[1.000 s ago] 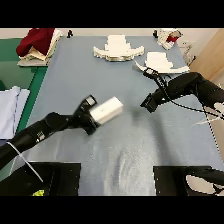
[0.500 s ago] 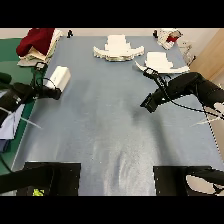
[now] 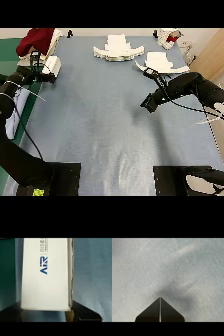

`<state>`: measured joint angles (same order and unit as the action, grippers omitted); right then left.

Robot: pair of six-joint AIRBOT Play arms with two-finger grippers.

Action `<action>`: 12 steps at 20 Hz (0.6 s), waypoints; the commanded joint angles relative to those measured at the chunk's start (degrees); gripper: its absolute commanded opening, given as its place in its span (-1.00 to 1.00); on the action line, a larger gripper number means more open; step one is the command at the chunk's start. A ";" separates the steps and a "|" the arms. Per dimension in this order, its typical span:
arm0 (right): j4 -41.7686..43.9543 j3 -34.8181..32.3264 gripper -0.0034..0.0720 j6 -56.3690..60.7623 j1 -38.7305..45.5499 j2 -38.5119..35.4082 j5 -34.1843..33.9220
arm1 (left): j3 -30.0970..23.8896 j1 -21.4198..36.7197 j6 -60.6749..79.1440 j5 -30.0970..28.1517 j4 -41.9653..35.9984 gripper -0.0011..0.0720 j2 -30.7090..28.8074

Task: Fold the box.

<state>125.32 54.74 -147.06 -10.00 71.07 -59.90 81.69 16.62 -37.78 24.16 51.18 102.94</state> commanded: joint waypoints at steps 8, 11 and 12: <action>0.00 0.07 -0.90 0.02 0.02 0.04 0.02 | 18.67 0.13 -3.58 3.48 0.13 0.13 15.98; 0.00 0.04 -0.90 0.02 0.02 0.04 0.02 | 18.67 0.15 -3.58 3.26 0.09 0.13 15.98; 0.00 0.04 -0.90 0.02 0.02 0.04 0.02 | 18.67 0.17 -3.58 3.21 0.09 0.13 15.98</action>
<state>125.29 54.74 -147.06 -10.00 71.07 -59.88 99.79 16.73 -41.21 27.14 51.11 118.30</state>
